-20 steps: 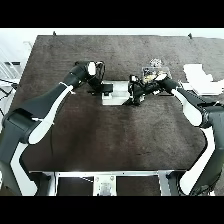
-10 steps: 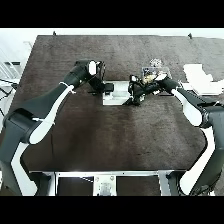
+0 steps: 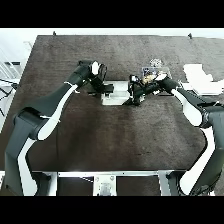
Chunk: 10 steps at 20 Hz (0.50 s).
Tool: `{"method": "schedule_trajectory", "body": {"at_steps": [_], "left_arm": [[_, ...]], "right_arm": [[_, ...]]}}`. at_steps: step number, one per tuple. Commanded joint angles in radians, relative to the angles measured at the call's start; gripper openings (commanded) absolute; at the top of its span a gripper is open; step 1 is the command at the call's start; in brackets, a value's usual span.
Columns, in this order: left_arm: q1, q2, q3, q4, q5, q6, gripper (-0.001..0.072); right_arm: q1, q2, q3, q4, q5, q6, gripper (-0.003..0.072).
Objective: Fold the box and place the chain.
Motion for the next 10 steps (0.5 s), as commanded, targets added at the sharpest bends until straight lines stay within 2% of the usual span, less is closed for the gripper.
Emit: {"method": "schedule_trajectory", "body": {"at_steps": [1,10], "left_arm": [[0.000,-0.008,0.014,0.047,-0.036,-0.014,0.0427],[0.000,-0.010,0.022,0.050,-0.044,-0.024,0.0426]], "right_arm": [[0.000,0.000,0.000,0.000,0.000,0.000,0.0584],[0.000,0.000,0.000,0.000,0.000,-0.001,0.0584]]}}
